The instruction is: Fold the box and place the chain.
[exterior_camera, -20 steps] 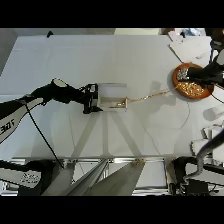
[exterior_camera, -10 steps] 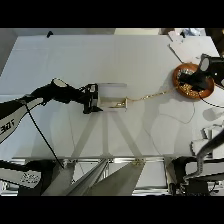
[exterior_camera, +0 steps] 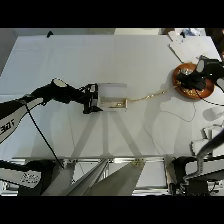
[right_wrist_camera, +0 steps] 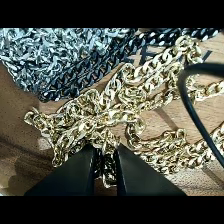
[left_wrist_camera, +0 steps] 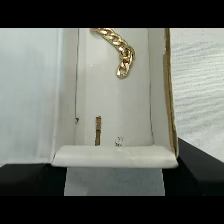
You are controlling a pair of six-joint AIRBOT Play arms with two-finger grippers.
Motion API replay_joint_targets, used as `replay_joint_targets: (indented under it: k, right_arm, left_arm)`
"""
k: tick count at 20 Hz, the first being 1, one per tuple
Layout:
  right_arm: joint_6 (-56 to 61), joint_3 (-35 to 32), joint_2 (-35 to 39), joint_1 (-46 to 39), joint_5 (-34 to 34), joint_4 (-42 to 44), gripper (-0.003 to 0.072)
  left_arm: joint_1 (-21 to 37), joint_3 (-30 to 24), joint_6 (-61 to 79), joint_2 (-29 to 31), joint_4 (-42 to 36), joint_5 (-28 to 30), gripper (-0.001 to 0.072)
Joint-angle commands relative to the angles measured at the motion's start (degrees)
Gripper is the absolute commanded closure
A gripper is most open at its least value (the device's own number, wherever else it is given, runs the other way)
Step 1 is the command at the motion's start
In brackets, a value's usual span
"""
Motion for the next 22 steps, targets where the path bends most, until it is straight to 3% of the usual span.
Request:
replay_joint_targets:
  k: [1,5,12,16,22]
  right_arm:
    - [-3.17,-0.04,0.96,0.07,1.29,0.26,0.0673]
    - [-13.35,-0.04,7.41,2.45,0.72,-0.44,0.0675]
    - [-18.12,-0.04,18.01,10.23,4.48,-0.31,0.0676]
    - [-19.85,-0.04,19.21,16.98,9.62,-0.31,0.0676]
    - [-20.7,-0.04,19.21,28.85,11.28,0.0,0.0676]
  left_arm:
    - [0.0,0.0,0.0,0.0,0.0,0.0,0.0495]
    - [0.0,0.0,0.0,0.0,0.02,0.02,0.0495]
    - [0.0,-0.02,0.0,0.0,0.0,0.0,0.0495]
    - [0.0,0.0,0.0,0.0,0.0,0.02,0.0495]
    - [0.0,-0.02,0.0,0.0,0.0,0.02,0.0495]
